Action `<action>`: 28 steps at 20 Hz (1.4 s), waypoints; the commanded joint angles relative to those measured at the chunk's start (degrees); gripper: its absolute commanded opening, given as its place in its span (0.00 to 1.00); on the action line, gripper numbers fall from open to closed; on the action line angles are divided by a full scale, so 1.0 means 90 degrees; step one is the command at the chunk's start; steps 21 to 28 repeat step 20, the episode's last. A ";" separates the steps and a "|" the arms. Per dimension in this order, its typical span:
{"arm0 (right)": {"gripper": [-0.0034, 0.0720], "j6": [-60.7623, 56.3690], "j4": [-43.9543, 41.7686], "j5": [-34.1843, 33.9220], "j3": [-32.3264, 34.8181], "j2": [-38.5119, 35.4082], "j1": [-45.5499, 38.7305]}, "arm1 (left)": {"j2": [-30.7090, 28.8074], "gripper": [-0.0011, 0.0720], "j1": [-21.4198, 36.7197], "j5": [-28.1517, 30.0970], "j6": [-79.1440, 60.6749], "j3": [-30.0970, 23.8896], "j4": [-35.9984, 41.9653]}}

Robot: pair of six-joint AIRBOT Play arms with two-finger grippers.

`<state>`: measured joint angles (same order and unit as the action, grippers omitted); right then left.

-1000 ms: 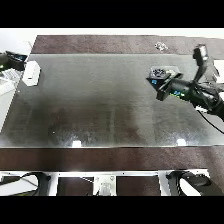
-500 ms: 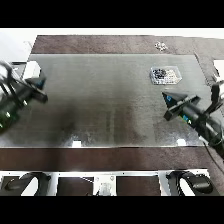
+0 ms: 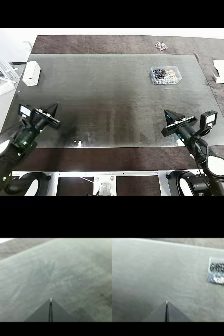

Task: Fold the box and place the chain.

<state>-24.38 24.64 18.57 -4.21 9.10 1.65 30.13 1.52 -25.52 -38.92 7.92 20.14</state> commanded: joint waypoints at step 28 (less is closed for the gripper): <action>0.06 0.0262 0.0000 -0.0228 0.0741 -0.0129 0.0005 | -0.0092 0.04 -0.0308 0.0636 0.0153 -0.0277 0.0163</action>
